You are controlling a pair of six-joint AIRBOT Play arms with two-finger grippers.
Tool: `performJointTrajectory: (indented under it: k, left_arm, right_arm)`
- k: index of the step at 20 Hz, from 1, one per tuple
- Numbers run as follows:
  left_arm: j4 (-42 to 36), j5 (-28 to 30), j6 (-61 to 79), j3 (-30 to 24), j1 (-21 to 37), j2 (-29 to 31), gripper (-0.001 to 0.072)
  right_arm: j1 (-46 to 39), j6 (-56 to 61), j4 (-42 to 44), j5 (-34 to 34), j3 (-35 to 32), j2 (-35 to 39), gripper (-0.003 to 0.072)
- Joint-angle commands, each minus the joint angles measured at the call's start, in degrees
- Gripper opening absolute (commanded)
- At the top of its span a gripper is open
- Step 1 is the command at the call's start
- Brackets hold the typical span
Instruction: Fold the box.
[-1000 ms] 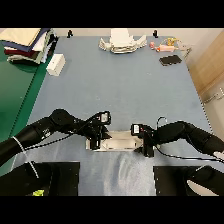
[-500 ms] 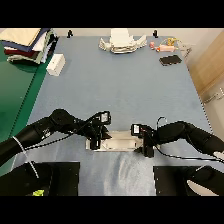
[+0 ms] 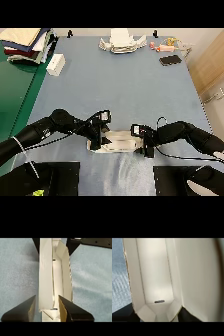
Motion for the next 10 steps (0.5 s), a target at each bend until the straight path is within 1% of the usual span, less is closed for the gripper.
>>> performJointTrajectory:
  k: [1,2,6,10]
  left_arm:
    - [1.1,-0.1,-4.8,0.0,0.0,1.4,0.0433]
    - [2.7,-0.1,-6.5,0.0,0.0,2.3,0.0433]
    - [13.7,-0.1,-17.7,0.0,0.0,7.0,0.0434]
    - [25.8,-1.3,-35.7,0.1,0.0,15.8,0.0433]
  right_arm:
    - [0.0,0.0,0.0,0.2,0.0,0.0,0.0599]
    - [0.0,0.0,0.0,0.2,0.0,0.0,0.0599]
    - [0.0,0.0,0.0,0.1,0.0,0.0,0.0599]
    - [0.0,0.0,0.0,0.2,0.0,0.0,0.0599]
